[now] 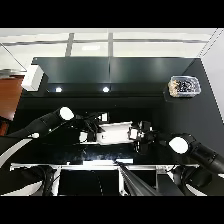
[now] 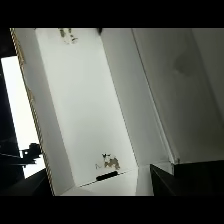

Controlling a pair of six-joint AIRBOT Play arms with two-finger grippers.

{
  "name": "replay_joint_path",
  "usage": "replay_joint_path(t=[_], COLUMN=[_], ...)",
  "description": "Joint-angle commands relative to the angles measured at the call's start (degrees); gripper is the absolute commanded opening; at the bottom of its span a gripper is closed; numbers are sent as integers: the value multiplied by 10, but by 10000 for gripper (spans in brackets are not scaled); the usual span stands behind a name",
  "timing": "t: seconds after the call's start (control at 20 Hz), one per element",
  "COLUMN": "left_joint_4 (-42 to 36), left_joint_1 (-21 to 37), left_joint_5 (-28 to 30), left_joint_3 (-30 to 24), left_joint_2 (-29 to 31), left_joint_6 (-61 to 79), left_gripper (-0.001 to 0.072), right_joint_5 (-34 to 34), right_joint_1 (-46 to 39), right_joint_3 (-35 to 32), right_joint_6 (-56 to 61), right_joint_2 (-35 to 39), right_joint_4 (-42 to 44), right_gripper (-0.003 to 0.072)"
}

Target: Fold the box and place the chain.

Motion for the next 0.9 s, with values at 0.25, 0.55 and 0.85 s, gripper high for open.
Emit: replay_joint_path(t=[0.25, 0.55, 0.85], left_joint_4=[0, 0, 0], left_joint_1=[0, 0, 0], left_joint_5=[-1, -1, -3], left_joint_3=[0, 0, 0], left_joint_2=[0, 0, 0], left_joint_6=[0, 0, 0], left_gripper=[26, 26, 26], right_joint_5=[-2, 46, 45], right_joint_1=[-12, -47, -47], right_joint_3=[35, 35, 35], right_joint_6=[5, 26, -9], right_joint_2=[1, 1, -12], right_joint_4=[-9, -10, -2], right_gripper=[708, 708, 708])
